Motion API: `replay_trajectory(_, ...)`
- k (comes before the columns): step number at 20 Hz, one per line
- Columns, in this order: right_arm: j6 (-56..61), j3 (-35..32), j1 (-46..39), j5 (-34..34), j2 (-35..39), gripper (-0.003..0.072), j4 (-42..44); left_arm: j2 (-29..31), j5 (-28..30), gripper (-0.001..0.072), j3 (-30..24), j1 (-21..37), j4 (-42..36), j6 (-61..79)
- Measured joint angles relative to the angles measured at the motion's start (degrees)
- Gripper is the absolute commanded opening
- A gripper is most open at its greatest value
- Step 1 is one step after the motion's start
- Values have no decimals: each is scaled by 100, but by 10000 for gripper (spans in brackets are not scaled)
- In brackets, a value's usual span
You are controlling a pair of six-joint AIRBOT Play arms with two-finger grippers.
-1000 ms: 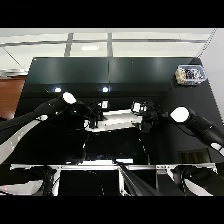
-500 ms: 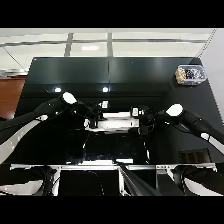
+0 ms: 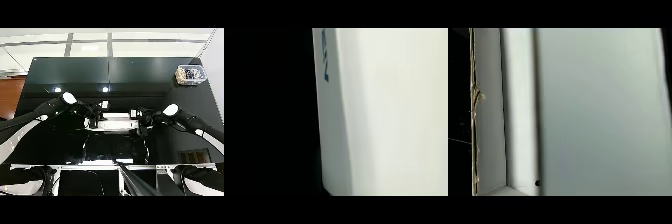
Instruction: Fold the box and place the chain.
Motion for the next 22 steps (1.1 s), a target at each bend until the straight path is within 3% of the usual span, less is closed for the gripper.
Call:
replay_trajectory(5,20,17,13,-2,-35,707,-17,0,9,27,0,0,0,0)
replay_trajectory(6,28,22,13,-2,-39,688,-26,0,9,26,0,0,0,0)
replay_trajectory(8,50,26,13,2,-48,549,-39,0,11,26,0,0,0,0)
replay_trajectory(13,70,31,13,-13,-48,547,-48,0,13,30,0,2,2,0)
replay_trajectory(14,68,31,13,-20,-48,546,-48,7,13,120,0,7,2,-7)
replay_trajectory(16,72,31,17,-42,-52,546,-46,76,-22,585,0,50,22,-109)
replay_trajectory(17,72,31,17,-42,-52,546,-46,142,-26,683,0,101,35,-247)
replay_trajectory(18,72,31,17,-42,-52,541,-46,232,-7,697,0,175,81,-459)
replay_trajectory(19,72,31,17,-42,-52,391,-46,350,-26,696,0,264,170,-713)
replay_trajectory(20,70,31,17,-42,-52,288,-46,481,-63,696,0,367,304,-1003)
replay_trajectory(22,68,31,17,-37,-52,183,-48,782,-214,695,0,629,758,-1716)
